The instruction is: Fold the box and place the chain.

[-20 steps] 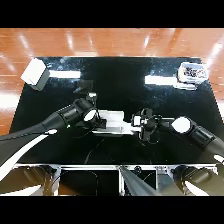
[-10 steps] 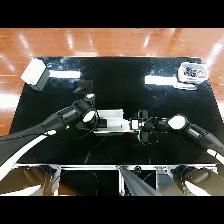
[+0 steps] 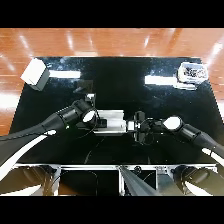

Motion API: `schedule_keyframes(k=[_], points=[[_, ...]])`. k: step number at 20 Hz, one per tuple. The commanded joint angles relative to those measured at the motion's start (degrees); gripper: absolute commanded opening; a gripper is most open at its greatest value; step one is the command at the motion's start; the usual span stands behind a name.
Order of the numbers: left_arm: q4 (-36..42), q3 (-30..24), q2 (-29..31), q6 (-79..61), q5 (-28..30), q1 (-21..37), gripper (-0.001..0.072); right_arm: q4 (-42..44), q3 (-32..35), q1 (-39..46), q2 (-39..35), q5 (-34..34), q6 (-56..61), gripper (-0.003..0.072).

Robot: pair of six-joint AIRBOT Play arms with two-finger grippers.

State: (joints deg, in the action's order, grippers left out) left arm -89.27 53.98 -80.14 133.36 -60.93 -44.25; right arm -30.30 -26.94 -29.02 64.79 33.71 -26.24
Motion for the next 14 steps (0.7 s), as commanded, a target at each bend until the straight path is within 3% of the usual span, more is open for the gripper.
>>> schedule_keyframes(k=[1,6,7,8,9,14], points=[[0.02,-0.04,0.0,-0.39,-0.35,0.0,0.0022,0.72,-0.02,-0.52,0.61,-0.48,-0.66,0.0417],[0.07,-0.04,0.0,-0.39,-0.7,0.0,0.0022,1.64,-0.02,-0.92,1.07,-0.55,-0.87,0.0414],[0.11,-0.04,0.0,-0.39,-0.7,0.0,0.0022,1.79,-0.02,-1.14,1.07,-0.55,-1.44,0.0373],[0.2,-0.04,0.0,-0.39,-0.68,0.0,0.0021,1.81,-0.02,-1.51,1.07,-0.7,-1.9,0.0272],[0.2,-0.04,-0.02,-0.42,-0.68,0.0,0.0021,1.81,-0.02,-1.9,1.11,-0.96,-2.25,0.0253],[0.31,-0.04,0.0,-0.42,-0.68,-0.07,0.0022,4.48,-0.04,-4.35,1.75,-4.48,-2.82,0.0253]])
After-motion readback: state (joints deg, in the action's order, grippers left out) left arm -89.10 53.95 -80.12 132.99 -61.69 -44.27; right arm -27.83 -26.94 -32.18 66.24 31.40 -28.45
